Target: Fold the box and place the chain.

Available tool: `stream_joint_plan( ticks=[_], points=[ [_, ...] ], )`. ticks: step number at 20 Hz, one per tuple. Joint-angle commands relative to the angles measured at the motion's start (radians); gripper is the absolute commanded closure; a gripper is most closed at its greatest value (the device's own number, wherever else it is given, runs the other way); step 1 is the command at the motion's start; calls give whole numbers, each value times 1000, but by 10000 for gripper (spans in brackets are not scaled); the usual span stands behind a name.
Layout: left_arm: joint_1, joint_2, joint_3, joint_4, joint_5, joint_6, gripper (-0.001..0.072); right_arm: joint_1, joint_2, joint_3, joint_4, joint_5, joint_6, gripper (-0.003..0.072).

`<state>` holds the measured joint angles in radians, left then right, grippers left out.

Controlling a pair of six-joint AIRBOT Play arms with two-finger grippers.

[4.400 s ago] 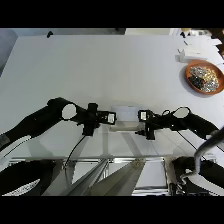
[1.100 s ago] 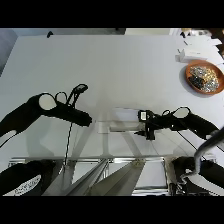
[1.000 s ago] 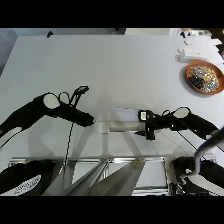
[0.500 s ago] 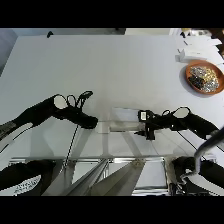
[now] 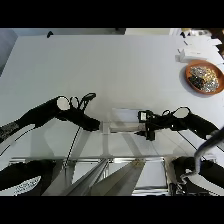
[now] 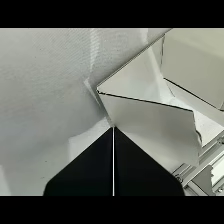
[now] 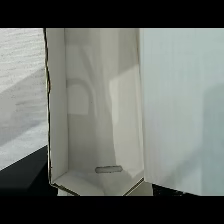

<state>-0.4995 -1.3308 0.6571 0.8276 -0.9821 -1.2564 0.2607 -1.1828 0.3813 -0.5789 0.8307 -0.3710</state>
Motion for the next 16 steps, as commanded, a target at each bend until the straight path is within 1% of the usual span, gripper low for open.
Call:
stream_joint_plan(
  ticks=[1,3,5,10,14,16],
  points=[
    [1,0,0,53,-5,-18,707,0,0,0,3,-1,3,284],
    [2,0,0,95,-16,-64,707,0,0,0,3,-1,3,284],
    [1,0,0,99,-13,-74,707,0,0,0,3,-1,3,284],
    [-1,0,0,54,21,-66,707,0,0,0,3,-1,3,284],
    [-5,0,0,-34,43,-17,706,0,0,0,3,-1,3,284],
    [-13,-1,0,-37,51,-15,706,0,0,0,3,-1,3,284]
  ],
)
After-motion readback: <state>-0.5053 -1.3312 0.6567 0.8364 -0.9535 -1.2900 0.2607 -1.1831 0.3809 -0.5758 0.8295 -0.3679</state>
